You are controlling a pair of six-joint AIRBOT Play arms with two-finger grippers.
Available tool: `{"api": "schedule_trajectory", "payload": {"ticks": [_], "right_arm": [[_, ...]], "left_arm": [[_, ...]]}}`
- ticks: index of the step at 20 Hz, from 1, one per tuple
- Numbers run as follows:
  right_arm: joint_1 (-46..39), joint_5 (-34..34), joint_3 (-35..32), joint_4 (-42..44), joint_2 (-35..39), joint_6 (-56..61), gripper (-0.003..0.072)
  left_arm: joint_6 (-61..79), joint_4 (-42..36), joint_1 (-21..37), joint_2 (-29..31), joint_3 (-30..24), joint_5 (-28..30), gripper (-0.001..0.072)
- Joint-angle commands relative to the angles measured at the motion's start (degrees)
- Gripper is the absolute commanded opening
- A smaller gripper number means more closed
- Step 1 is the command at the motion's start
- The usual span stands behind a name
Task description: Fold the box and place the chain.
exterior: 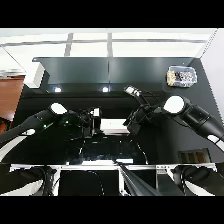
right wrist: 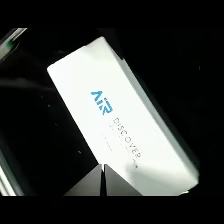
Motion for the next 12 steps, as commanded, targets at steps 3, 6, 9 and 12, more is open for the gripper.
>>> {"api": "schedule_trajectory", "payload": {"ticks": [3,6,9,12], "right_arm": [[1.05,-5.4,-2.49,8.09,-4.87,14.25,0.0021],[1.01,-7.72,-2.51,8.46,-8.22,14.27,0.0021],[1.01,-7.06,-2.51,8.0,-10.16,14.25,0.002],[0.52,-5.57,-2.38,7.76,-9.88,13.79,0.002]], "left_arm": [[-0.02,0.0,0.0,-0.02,0.07,-0.09,0.0379],[-0.02,0.0,0.0,-0.02,0.07,-0.09,0.0379],[-0.02,0.0,0.0,-0.02,0.07,-0.09,0.0379],[-0.04,0.0,0.0,-0.02,0.07,-0.09,0.0379]]}}
